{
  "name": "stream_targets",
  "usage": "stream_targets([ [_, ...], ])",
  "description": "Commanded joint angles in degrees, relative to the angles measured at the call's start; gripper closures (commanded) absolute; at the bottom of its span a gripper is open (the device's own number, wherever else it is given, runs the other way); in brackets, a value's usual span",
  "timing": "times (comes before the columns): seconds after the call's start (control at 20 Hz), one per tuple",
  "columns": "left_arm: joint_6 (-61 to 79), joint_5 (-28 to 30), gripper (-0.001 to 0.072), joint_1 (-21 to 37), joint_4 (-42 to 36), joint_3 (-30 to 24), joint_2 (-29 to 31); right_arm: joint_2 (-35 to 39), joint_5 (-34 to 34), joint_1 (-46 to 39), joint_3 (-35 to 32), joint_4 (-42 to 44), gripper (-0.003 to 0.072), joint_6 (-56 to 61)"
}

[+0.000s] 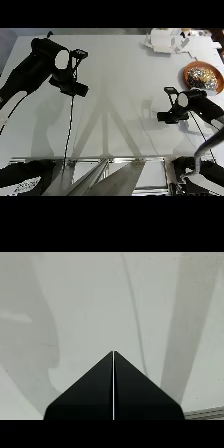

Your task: Fold the box and place the chain.

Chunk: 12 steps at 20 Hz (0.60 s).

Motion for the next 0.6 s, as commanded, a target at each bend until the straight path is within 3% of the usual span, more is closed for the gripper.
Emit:
stream_targets([
  [0.0,0.0,0.02,0.0701,-0.04,0.02,-0.02,0.04,-0.02,0.0,-0.02,-0.02,0.0,0.0677,0.0],
  [0.55,0.0,0.02,0.0701,-0.04,0.02,-0.02,0.04,-0.02,-1.03,-0.02,-0.02,1.77,0.0677,0.02],
])
